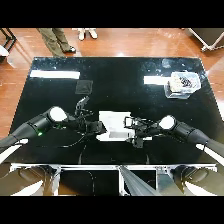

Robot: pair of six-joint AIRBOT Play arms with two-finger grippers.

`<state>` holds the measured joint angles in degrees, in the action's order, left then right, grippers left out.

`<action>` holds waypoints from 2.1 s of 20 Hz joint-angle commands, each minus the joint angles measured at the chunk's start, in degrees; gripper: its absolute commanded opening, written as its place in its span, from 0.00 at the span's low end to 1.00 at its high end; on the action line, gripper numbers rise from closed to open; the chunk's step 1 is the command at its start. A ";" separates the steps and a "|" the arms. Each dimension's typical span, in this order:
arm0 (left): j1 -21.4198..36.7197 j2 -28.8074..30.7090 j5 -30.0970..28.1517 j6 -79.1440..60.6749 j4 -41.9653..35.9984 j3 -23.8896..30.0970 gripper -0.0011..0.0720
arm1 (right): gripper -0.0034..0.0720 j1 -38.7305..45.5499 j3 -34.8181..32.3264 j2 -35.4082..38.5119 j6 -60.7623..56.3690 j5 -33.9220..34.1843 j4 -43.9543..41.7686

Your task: Fold the box and place the chain.

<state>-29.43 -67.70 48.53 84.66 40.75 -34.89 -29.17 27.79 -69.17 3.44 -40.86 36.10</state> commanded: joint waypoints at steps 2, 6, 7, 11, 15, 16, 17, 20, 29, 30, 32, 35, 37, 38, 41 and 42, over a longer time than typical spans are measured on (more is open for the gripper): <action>-0.52 0.02 -1.57 3.69 0.76 -0.35 0.88 | 0.48 0.00 -0.04 -0.04 -0.02 -0.02 -0.04; -0.52 0.02 -1.53 4.59 0.72 -0.35 0.88 | 0.48 0.00 -0.04 -0.04 -0.02 -0.02 -0.04; -0.52 -0.02 -1.60 4.83 0.72 -0.35 0.88 | 0.48 0.00 -0.04 -0.04 -0.02 0.00 -0.04; -0.52 -0.20 -1.33 4.98 0.59 -0.35 0.88 | 0.48 0.00 -0.04 -0.04 -0.02 -0.02 -0.04; -0.39 -0.20 -0.46 4.92 0.11 -0.37 0.88 | 0.48 0.00 -0.04 -0.04 -0.02 -0.02 -0.04; -0.37 -0.20 0.04 4.61 0.13 -0.37 0.88 | 0.48 0.00 -0.04 -0.04 -0.02 -0.02 -0.04; -0.39 -0.20 0.28 4.48 0.09 -0.37 0.88 | 0.48 0.00 -0.04 -0.04 -0.02 -0.02 -0.04; -0.39 -0.20 1.40 2.25 -2.29 -0.50 0.88 | 0.48 0.00 -0.04 -0.04 -0.02 -0.02 -0.04; -0.48 -0.22 2.47 0.87 -2.16 -0.96 0.88 | 0.48 0.00 -0.04 -0.04 -0.02 -0.04 -0.04; -0.48 -0.22 2.10 1.29 -2.03 -0.94 0.88 | 0.48 0.00 -0.04 -0.04 -0.02 -0.02 -0.04; -0.92 -0.28 0.42 1.84 -1.95 -0.94 0.88 | 0.48 0.00 -0.04 -0.04 -0.02 -0.02 -0.04; -2.45 -1.31 -1.60 3.17 -1.99 -0.94 0.88 | 0.48 0.00 -0.04 -0.04 -0.02 -0.04 -0.04; -3.67 -2.40 -2.08 3.74 -1.99 -0.94 0.88 | 0.48 0.00 -0.04 -0.04 -0.02 -0.04 -0.04; -4.20 -2.71 -2.54 3.93 -1.99 -0.94 0.88 | 0.48 0.00 -0.04 -0.04 -0.02 -0.02 -0.04; -4.59 -2.75 -4.44 4.59 -1.75 -0.94 0.88 | 0.48 0.00 -0.04 -0.04 -0.02 -0.04 -0.04; -4.55 -2.75 -4.85 4.74 -1.75 -0.94 0.88 | 0.48 0.00 -0.04 -0.04 -0.02 -0.04 -0.04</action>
<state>-33.50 -70.13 46.02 88.79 38.81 -35.88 -29.15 27.79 -69.17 3.53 -40.86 36.32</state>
